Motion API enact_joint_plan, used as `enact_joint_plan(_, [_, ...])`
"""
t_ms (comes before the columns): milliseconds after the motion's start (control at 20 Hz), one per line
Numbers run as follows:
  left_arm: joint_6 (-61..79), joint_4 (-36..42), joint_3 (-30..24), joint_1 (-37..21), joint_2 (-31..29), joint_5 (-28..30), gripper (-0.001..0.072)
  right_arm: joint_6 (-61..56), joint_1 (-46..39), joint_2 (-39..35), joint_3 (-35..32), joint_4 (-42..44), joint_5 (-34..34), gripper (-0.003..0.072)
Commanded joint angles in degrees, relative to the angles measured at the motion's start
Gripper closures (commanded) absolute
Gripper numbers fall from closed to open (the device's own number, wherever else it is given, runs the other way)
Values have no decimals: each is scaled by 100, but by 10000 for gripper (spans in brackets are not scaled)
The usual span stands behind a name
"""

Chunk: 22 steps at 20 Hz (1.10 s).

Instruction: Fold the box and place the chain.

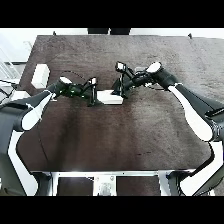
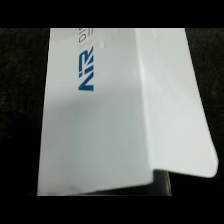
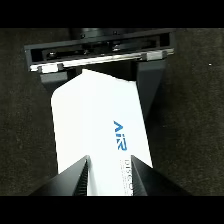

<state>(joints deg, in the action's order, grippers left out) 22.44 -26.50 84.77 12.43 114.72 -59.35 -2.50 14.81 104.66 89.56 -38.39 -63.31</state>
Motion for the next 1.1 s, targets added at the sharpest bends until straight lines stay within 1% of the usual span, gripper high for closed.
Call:
enact_joint_plan(0, [9,-4,0,2,-2,-4,309,0,0,4,55,44,57,386])
enact_joint_plan(650, [9,-4,2,2,-2,-4,308,37,24,4,52,35,129,384])
enact_joint_plan(850, [9,-4,2,2,-2,-7,308,149,24,4,44,22,-186,385])
enact_joint_plan(1050, [9,-4,2,2,-2,-7,308,153,24,4,-63,-9,-195,385])
